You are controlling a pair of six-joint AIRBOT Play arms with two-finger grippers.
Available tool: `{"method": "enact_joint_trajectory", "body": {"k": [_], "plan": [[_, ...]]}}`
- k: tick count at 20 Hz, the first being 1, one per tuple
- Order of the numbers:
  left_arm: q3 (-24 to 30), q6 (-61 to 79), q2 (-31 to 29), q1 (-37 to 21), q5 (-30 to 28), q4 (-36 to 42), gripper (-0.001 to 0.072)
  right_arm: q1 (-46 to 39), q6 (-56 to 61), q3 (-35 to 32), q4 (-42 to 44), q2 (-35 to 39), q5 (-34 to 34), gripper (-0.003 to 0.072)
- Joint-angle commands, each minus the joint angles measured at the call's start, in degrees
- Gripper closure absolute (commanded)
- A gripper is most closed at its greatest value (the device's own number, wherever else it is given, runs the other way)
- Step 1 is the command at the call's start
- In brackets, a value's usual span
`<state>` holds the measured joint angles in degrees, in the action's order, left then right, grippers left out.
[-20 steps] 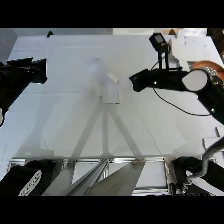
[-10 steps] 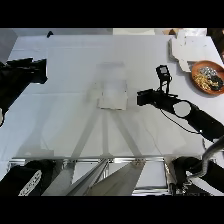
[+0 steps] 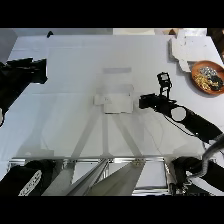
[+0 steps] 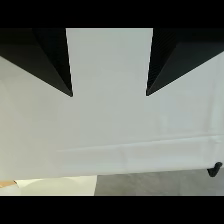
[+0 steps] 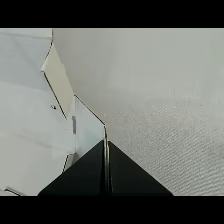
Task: Fold the box and place the chain.
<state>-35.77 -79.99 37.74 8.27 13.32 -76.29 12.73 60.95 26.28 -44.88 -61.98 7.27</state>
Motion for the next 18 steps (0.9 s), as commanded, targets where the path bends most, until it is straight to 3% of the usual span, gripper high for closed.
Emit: {"method": "enact_joint_trajectory", "body": {"k": [1,7,14,18], "plan": [[0.0,0.0,0.0,0.0,0.0,0.0,0.0213,0.1,0.2,-0.2,1.8,-1.1,-1.9,0.068],[0.0,0.0,0.0,0.0,0.0,0.0,0.0213,4.8,0.1,-0.4,4.4,-1.1,-7.1,0.068],[0.0,0.0,0.0,0.0,0.0,0.0,0.0213,6.3,0.1,-0.4,4.3,-6.4,-6.1,0.0679],[0.0,0.0,0.0,0.0,0.0,0.0,0.0213,6.3,0.1,-0.4,4.3,-5.5,-6.4,0.0679]]}}
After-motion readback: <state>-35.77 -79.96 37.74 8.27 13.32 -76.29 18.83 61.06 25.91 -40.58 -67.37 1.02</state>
